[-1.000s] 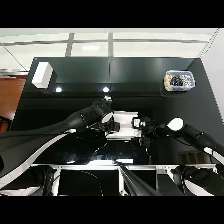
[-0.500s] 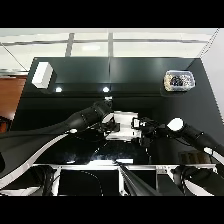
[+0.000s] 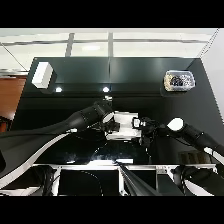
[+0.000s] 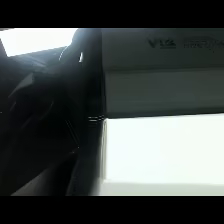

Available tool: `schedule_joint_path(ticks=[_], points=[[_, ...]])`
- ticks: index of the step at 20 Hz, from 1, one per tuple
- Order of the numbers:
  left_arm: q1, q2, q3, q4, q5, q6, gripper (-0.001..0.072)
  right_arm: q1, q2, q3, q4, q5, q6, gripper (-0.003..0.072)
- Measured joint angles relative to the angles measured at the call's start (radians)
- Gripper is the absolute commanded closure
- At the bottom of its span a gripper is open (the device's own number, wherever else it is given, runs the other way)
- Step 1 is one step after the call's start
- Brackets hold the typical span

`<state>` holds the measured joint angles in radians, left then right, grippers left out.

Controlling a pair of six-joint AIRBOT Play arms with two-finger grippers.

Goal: Fold the box and place the chain.

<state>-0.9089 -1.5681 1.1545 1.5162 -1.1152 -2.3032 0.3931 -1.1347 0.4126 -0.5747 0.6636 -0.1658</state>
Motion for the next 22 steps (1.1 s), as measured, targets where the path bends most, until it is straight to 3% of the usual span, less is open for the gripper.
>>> schedule_joint_path(ticks=[9,10,11,12,13,16,17,18,22], points=[[0.008,-0.002,0.029,0.012,-0.048,0.008,0.0415,0.0,0.0,0.0,-0.002,0.003,-0.002,0.0223],[0.008,-0.004,0.028,0.013,-0.047,0.006,0.0446,0.0,0.0,0.0,-0.002,0.004,-0.002,0.0223],[0.007,-0.004,0.027,0.013,-0.047,0.004,0.0521,0.0,0.0,0.0,-0.002,0.004,-0.002,0.0223],[0.005,-0.005,0.026,0.015,-0.048,0.002,0.0646,0.0,0.0,0.0,-0.002,0.004,-0.003,0.0223],[0.003,-0.005,0.024,0.022,-0.049,-0.003,0.0684,0.0,0.0,0.0,-0.002,0.004,-0.002,0.0223],[0.003,-0.006,0.024,0.021,-0.034,-0.003,0.0684,0.0,0.0,0.0,-0.002,0.005,-0.003,0.0222],[0.002,-0.006,0.024,0.021,-0.033,-0.003,0.0684,0.0,0.0,0.0,-0.002,0.005,-0.003,0.0189],[0.002,-0.006,0.024,0.021,-0.031,0.0,0.0684,0.0,0.0,0.0,-0.002,0.005,-0.002,0.0061],[0.001,-0.006,0.024,0.021,-0.021,0.004,0.0684,0.0,0.007,0.005,-0.014,0.013,0.027,0.0066]])
